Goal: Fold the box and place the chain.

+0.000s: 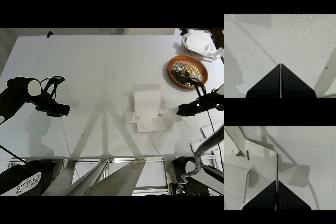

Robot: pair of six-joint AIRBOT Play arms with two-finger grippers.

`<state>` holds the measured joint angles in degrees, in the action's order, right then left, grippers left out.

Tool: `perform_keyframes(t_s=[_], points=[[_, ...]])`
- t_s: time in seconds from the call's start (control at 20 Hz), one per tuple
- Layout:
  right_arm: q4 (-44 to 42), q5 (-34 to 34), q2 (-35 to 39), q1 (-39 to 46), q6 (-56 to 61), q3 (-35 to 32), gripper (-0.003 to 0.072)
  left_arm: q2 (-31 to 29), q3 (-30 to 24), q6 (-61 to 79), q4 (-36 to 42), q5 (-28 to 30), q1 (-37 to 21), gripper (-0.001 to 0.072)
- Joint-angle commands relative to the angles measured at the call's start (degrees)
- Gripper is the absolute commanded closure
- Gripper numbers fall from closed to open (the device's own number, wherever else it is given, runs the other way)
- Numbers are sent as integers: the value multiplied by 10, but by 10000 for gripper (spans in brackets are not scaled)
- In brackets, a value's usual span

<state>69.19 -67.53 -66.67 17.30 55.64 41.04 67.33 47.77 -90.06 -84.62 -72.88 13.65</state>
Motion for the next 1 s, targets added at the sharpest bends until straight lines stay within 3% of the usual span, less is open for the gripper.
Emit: perform_keyframes(t_s=[0.0,0.35,0.6,0.7,0.75,0.85,0.95], points=[[-87,107,81,-76,-7,-80,666,0,0,0,0,0,0,699],[-83,220,102,-219,90,-92,666,0,0,0,2,2,0,699],[-80,226,101,-238,91,-92,665,0,0,-2,15,2,0,699],[-78,228,101,-238,91,-92,665,0,0,8,31,38,0,697],[-79,229,101,-238,91,-92,665,0,0,33,41,71,0,670],[-79,229,101,-238,91,-92,665,5,0,117,112,127,0,390],[-79,229,101,-238,91,-92,665,25,0,274,293,159,0,340]])
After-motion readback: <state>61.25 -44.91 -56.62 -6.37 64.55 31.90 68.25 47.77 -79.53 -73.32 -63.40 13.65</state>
